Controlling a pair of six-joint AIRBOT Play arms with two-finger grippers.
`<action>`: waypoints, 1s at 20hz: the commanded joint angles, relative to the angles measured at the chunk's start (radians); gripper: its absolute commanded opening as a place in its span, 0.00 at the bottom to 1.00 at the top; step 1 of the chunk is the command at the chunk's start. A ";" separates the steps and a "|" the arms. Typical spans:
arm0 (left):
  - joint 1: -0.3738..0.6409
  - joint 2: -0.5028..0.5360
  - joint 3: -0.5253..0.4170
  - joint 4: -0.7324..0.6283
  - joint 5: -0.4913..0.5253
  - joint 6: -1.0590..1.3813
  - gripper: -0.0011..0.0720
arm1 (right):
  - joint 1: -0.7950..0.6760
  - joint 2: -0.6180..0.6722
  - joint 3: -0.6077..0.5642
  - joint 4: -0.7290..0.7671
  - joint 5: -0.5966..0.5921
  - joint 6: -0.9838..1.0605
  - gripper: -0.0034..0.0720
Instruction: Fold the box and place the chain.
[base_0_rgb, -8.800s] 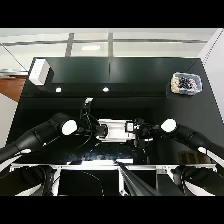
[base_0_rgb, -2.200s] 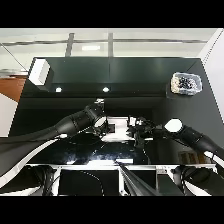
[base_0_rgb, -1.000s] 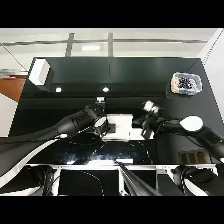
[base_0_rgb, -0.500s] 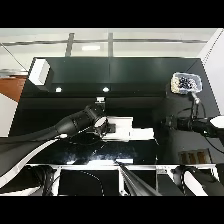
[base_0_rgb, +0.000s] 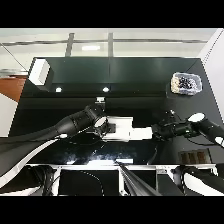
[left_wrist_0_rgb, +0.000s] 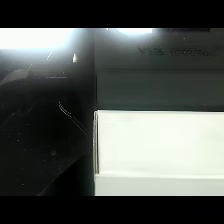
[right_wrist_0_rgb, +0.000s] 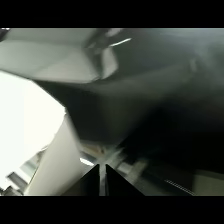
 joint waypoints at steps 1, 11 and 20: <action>0.001 -0.001 0.000 -0.002 -0.002 0.002 0.05 | 0.063 -0.024 0.029 0.105 0.034 -0.076 0.18; 0.001 -0.001 0.000 -0.002 -0.002 0.002 0.05 | 0.108 -0.023 0.128 0.104 0.127 -0.160 0.98; 0.001 -0.001 0.000 -0.002 -0.001 0.002 0.05 | 0.359 -0.023 0.178 0.041 -0.148 0.048 0.84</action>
